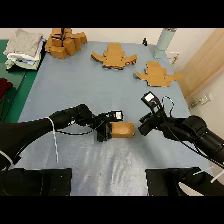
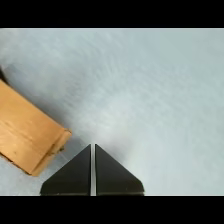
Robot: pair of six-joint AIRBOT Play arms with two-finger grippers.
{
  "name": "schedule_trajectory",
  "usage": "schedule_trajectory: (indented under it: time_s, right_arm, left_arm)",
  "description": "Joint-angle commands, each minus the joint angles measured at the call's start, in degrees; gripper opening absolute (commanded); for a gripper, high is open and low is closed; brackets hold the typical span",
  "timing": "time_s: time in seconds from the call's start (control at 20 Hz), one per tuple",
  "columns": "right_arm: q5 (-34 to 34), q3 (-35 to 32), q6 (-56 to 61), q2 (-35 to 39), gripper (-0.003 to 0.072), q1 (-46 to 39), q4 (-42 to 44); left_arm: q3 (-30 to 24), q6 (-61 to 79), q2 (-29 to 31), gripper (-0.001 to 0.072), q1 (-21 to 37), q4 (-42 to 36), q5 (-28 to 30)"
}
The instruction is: Fold the box.
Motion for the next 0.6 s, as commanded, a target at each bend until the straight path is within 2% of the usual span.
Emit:
schedule_trajectory:
  time_s: [0.0, 0.55]
  right_arm:
    - [-3.9, 0.7, 8.7, -0.9, 0.0038, -4.1, -0.3]
    - [-3.9, 0.6, 10.0, -0.9, 0.0038, -4.0, 2.1]
  left_arm:
    - [0.0, 0.0, 0.0, 0.0522, 0.0, 0.0, 0.0]
    - [0.0, 0.0, 0.0, 0.0522, 0.0, 0.0, 0.0]
